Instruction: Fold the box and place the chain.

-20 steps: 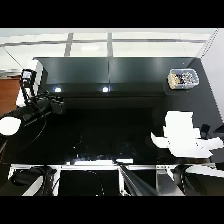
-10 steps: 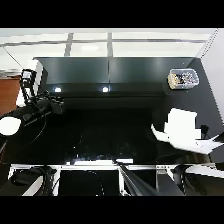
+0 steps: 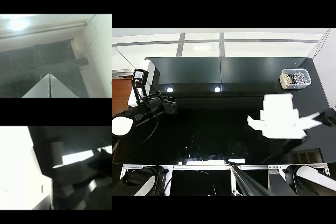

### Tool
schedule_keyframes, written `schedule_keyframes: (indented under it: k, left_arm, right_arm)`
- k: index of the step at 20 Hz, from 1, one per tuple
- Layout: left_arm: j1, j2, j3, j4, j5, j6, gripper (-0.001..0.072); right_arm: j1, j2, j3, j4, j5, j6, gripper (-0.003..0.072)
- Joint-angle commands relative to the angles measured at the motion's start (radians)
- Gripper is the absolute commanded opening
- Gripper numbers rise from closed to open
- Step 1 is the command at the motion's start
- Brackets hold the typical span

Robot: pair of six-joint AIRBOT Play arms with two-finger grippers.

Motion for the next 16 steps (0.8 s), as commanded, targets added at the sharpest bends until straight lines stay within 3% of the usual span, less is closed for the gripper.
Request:
schedule_keyframes:
  k: [1, 3, 5, 8, 10, 14, 15, 16]
  left_arm:
    - [0.000, 0.001, 0.000, 0.000, 0.000, 0.000, 0.0022]
    - [0.000, 0.001, 0.000, 0.000, 0.000, 0.000, 0.0023]
    - [0.000, 0.001, 0.000, 0.000, 0.000, 0.000, 0.0022]
    - [0.000, 0.001, 0.000, 0.000, 0.010, 0.000, 0.0022]
    - [-0.001, 0.001, 0.000, -0.005, 0.011, 0.000, 0.0022]
    - [-0.001, -0.032, -0.003, -0.156, 0.043, 0.000, 0.0026]
    - [-0.002, -0.066, -0.002, -0.219, 0.058, 0.004, 0.0132]
    - [-0.013, -0.105, 0.002, -0.276, 0.060, 0.013, 0.0495]
  right_arm:
    - [0.210, 0.156, -0.116, 0.240, -0.119, -0.002, 0.0011]
    - [0.373, 0.277, -0.231, 0.238, -0.243, 0.027, 0.0011]
    - [0.543, 0.395, -0.365, 0.238, -0.446, 0.101, 0.0011]
    - [0.763, 0.478, -0.521, 0.239, -0.702, 0.198, 0.0011]
    - [0.869, 0.478, -0.570, 0.238, -0.793, 0.230, 0.0011]
    - [0.991, 0.478, -0.591, 0.238, -0.873, 0.248, 0.0011]
    - [1.009, 0.478, -0.592, 0.238, -0.880, 0.248, 0.0011]
    - [1.025, 0.478, -0.592, 0.238, -0.884, 0.248, 0.0011]
